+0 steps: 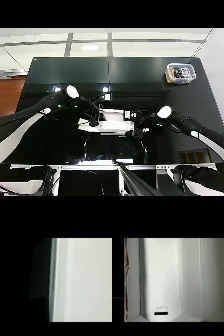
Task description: Fold the box and place the chain.
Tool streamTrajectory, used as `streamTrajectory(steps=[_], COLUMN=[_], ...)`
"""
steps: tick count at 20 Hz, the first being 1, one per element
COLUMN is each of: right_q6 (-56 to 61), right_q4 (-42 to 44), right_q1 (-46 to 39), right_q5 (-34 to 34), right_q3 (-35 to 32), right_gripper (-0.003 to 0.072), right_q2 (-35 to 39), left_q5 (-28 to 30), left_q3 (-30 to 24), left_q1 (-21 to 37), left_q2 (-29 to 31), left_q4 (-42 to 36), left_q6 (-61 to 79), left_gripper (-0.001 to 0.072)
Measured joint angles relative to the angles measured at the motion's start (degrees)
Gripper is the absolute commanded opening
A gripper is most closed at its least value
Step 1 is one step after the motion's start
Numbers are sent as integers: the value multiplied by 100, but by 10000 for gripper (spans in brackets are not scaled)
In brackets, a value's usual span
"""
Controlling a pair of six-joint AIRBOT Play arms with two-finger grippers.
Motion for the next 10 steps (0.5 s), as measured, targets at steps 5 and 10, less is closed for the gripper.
streamTrajectory(steps=[5, 10], right_q6=[81, 72], right_q4=[-81, -116], right_q1=[39, 46], right_q5=[-48, -52], right_q3=[4, 4], right_gripper=[680, 466], right_q2=[-9, -9], left_q5=[-4, -11], left_q3=[0, 0], left_q1=[0, 0], left_q2=[0, 0], left_q4=[2, 7], left_q6=[-2, 4], left_gripper=[25, 26])
